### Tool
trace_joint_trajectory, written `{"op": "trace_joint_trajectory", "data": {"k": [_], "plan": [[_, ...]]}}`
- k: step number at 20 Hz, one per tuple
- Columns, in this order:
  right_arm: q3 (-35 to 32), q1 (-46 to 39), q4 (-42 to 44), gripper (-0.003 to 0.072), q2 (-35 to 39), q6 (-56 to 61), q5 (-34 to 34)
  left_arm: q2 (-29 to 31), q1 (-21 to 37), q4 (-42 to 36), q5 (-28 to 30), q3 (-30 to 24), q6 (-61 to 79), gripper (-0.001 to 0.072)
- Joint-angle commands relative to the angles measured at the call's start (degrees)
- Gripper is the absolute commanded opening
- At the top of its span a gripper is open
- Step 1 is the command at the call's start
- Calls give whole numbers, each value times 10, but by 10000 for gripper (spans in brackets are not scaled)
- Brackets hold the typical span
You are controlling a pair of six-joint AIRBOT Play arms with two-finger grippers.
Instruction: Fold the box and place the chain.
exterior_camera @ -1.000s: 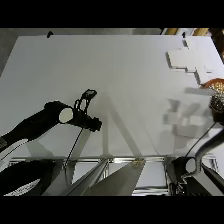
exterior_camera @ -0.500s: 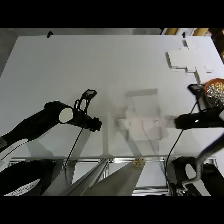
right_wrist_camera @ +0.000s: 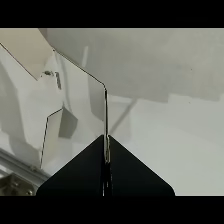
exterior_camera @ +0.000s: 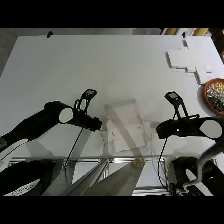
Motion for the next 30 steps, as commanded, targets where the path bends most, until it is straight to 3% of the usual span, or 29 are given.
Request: {"op": "trace_joint_trajectory", "data": {"k": [1, 7, 11, 16, 18, 20, 23, 24, 25, 26, 29, 30], "plan": [[-1, 16, 0, 20, 1, 12, -18, 0, 0, 5, 42, 0, 0, 316], [-1, 16, -1, 20, 1, 11, -20, 1, 4, 65, 41, 0, 89, 332], [-1, 16, 0, 20, 1, 11, -20, 5, 2, -6, 18, 0, 229, 351], [-1, 16, 0, 21, 1, 11, -23, 9, 11, -19, 32, 1, 228, 307], [-1, 16, 0, 21, 1, 11, -23, 16, 52, -99, -1, 18, 300, 266], [-1, 16, 0, 21, 1, 11, -22, 15, 130, -250, -78, 41, 435, 225], [-1, 16, 0, 21, 1, 11, -22, 10, 236, -430, -180, 44, 604, 11], [-1, 16, 0, 21, 1, 11, -22, 5, 256, -436, -196, 44, 623, 11], [-1, 16, 0, 21, 1, 11, -22, -4, 266, -431, -219, 44, 646, 32], [-1, 16, 0, 21, 1, 11, -22, -18, 269, -430, -252, 44, 675, 163], [-1, 16, 0, 21, 1, 11, -22, -75, 249, -461, -285, 44, 719, 394], [-1, 16, 0, 21, 1, 11, -22, -99, 238, -471, -278, 44, 734, 407]]}}
